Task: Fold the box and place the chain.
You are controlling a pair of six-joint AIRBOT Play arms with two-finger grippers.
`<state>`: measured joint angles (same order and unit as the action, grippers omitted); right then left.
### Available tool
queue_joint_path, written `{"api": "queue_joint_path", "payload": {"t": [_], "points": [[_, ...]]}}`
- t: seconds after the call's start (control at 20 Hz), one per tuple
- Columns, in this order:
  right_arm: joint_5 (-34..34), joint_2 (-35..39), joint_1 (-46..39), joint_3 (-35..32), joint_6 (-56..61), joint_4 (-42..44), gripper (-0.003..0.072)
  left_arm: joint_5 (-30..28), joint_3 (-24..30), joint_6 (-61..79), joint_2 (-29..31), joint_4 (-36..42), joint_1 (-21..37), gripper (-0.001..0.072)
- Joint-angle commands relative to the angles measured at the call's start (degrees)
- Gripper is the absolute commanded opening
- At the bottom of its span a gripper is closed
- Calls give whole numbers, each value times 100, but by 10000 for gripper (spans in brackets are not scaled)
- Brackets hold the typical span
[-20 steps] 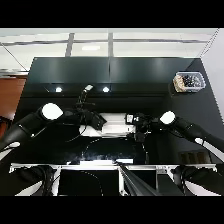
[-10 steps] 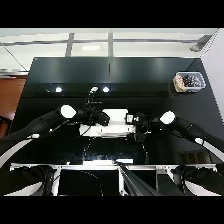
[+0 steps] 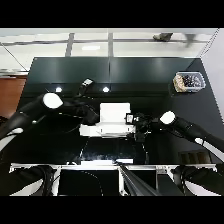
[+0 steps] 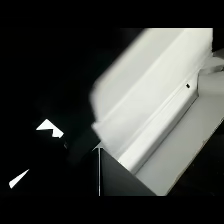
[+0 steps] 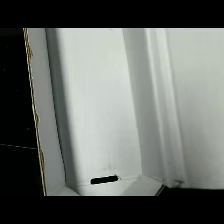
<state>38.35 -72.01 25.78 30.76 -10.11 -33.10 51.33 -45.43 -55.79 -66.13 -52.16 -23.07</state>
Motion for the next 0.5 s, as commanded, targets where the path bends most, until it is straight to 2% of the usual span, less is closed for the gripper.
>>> {"api": "queue_joint_path", "payload": {"t": [0.0,0.1,0.15,0.2,0.25,0.3,0.45], "points": [[2,-4,4,-4,2,2,496,920,190,170,719,-341,448,27],[2,-4,4,-4,2,0,496,885,632,1449,1080,57,328,39],[2,-4,4,-4,4,2,496,844,876,2114,1165,79,221,228],[2,-4,4,-4,2,0,496,732,1088,2610,1165,35,114,470],[2,-4,4,-7,2,0,496,442,1309,3176,1134,17,11,666],[2,-4,4,-4,2,0,496,114,1482,3668,1095,13,-79,710],[2,-4,4,-4,2,0,496,-686,1663,4533,911,15,-313,709]]}}
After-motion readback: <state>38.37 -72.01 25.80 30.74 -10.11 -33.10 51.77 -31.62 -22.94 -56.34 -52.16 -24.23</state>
